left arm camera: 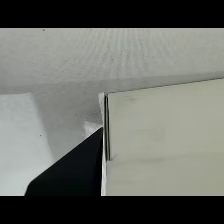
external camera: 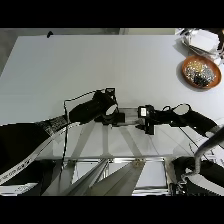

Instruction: Fold the box and place the chain.

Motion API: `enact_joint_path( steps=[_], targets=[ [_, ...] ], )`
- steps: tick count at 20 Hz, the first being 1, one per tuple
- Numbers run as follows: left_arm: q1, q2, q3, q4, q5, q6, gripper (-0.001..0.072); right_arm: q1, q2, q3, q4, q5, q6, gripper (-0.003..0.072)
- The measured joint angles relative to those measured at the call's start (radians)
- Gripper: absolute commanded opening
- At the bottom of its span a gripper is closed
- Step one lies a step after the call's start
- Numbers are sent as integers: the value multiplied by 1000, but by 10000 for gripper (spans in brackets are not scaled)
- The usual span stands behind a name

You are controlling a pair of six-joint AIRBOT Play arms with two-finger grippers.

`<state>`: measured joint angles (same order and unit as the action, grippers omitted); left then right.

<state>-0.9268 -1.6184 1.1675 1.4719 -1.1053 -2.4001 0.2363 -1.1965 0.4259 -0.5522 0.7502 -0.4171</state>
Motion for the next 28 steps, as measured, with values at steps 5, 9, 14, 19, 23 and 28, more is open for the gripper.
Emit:
enact_joint_path(
  steps=[5, 9, 14, 19, 23, 28],
  targets=[
    [-11, 0, -3, -1, 20, -30, 15, 0, 0, 0, 0, 3, 1, 335],
    [-16, 2, -4, -14, 39, -27, 455, -2, 0, 0, -2, -9, -2, 335],
    [-12, 38, -5, -16, 14, -5, 532, -1, 0, 0, -1, -7, -1, 335],
    [11, 119, -5, -9, -31, 118, 691, -1, 0, 0, -1, -4, 0, 335],
    [45, 237, -25, 0, -79, 404, 687, -1, 0, 0, -1, -3, 0, 335],
    [104, 446, -228, 16, 101, 1032, 618, -1, 0, 0, 0, -3, 0, 335]
  ],
)
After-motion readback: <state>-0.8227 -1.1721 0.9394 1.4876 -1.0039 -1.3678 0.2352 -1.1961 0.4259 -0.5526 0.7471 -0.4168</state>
